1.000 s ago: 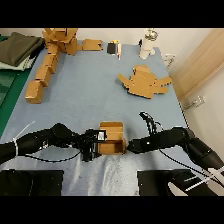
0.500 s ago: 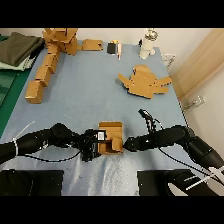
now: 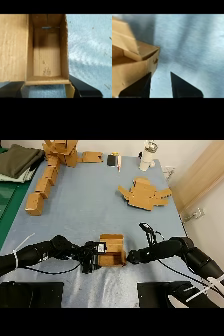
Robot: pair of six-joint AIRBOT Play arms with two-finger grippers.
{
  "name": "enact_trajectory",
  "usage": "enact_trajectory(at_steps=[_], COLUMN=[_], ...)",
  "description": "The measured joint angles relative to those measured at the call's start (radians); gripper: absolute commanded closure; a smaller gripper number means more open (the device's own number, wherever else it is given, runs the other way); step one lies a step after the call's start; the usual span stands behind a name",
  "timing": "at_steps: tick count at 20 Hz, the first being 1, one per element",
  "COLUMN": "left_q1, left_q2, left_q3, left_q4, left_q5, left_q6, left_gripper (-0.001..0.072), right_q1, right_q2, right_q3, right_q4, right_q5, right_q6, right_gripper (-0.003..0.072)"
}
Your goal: Fold the box.
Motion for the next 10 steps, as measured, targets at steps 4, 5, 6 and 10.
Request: enact_trajectory(at_steps=[4, 5, 6, 10], left_q1=[0.000, 0.000, 0.000, 0.000], left_q2=[0.000, 0.000, 0.000, 0.000], left_q3=[0.000, 0.000, 0.000, 0.000], left_q4=[0.000, 0.000, 0.000, 0.000], left_q5=[0.000, 0.000, 0.000, 0.000], left_q6=[0.000, 0.000, 0.000, 0.000], left_gripper=[0.0256, 0.0255, 0.0255, 0.0255], right_q1=[0.000, 0.000, 0.000, 0.000], right_q2=[0.000, 0.000, 0.000, 0.006], right_q3=[0.012, 0.018, 0.025, 0.058], right_q4=[-0.043, -0.045, -0.041, -0.009], right_q5=[-0.013, -0.017, -0.017, -0.033], right_q6=[0.035, 0.038, 0.039, 0.040], right_gripper=[0.0306, 0.0306, 0.0306, 0.0306])
